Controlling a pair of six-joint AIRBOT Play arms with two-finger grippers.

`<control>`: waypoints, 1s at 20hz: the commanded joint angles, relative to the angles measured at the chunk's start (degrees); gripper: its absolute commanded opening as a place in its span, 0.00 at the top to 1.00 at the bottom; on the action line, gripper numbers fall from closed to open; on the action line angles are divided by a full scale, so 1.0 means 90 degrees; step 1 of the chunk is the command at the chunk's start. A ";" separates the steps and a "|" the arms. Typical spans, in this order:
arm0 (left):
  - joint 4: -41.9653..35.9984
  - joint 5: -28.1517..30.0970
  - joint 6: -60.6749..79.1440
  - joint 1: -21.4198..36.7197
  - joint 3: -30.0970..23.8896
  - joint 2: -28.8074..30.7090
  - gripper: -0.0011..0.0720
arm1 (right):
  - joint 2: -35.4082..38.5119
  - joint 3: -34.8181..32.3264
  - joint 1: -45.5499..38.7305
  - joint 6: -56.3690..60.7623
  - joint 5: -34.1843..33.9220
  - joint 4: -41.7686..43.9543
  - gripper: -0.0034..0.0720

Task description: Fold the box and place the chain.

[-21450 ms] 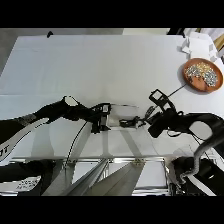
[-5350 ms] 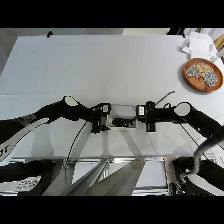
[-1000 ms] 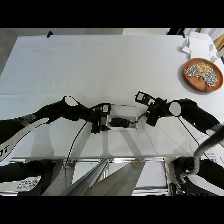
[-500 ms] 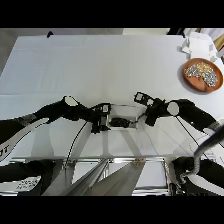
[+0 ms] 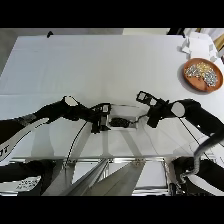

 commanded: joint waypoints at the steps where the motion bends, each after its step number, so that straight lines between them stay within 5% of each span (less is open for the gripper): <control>1: 0.0002 0.0000 0.0002 0.0005 0.0002 0.0005 0.70 | 0.1018 0.0005 0.0005 0.0498 0.0678 0.0146 0.93; 8: 0.0002 0.0002 0.0002 0.0005 0.0002 0.0005 0.70 | 0.2783 0.0007 0.0005 0.0376 0.1090 0.1166 0.93; 11: 0.0002 0.0002 0.0002 0.0005 0.0002 0.0005 0.70 | 0.3048 0.0007 0.0005 -0.0284 0.1066 0.2433 0.93; 16: 0.0002 0.0002 0.0002 0.0005 0.0002 0.0005 0.70 | 0.2535 0.0010 0.0017 -0.1904 0.0823 0.5166 0.93; 20: 0.0002 0.0000 0.0002 0.0005 0.0002 0.0005 0.70 | 0.1479 0.0012 0.0765 -0.2460 0.0323 0.5088 0.93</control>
